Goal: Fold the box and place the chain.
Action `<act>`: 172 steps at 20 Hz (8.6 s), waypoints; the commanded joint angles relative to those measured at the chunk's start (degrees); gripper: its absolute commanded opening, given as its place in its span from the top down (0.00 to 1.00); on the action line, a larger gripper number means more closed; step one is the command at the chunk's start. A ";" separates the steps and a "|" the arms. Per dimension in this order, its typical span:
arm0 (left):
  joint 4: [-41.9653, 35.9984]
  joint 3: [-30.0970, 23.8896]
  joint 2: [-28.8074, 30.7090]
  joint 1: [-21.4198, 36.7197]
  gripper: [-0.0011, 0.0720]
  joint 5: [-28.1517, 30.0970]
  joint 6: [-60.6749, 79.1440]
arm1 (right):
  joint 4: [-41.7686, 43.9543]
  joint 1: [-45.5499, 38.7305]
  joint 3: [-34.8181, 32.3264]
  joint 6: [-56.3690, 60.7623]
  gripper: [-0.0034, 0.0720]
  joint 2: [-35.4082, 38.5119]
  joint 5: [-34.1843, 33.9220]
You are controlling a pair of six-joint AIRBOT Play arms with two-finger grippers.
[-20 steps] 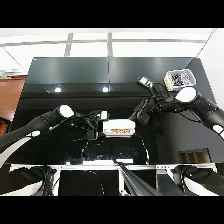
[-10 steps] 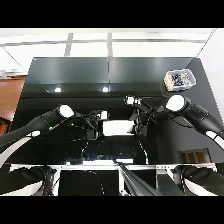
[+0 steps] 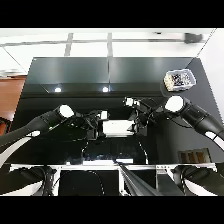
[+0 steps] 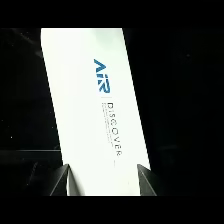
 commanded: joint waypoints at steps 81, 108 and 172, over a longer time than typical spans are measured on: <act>-0.07 0.04 0.02 0.00 0.50 -1.36 -0.02 | 21.00 -1.20 -11.04 39.67 0.95 -2.97 -8.20; 8.52 24.59 -9.62 -10.73 0.01 -12.57 -24.85 | -16.31 -20.52 0.46 55.10 0.94 21.42 10.05; 44.46 80.98 -26.75 41.38 0.27 -39.23 -85.40 | -24.33 -20.52 6.56 64.06 0.94 21.44 7.54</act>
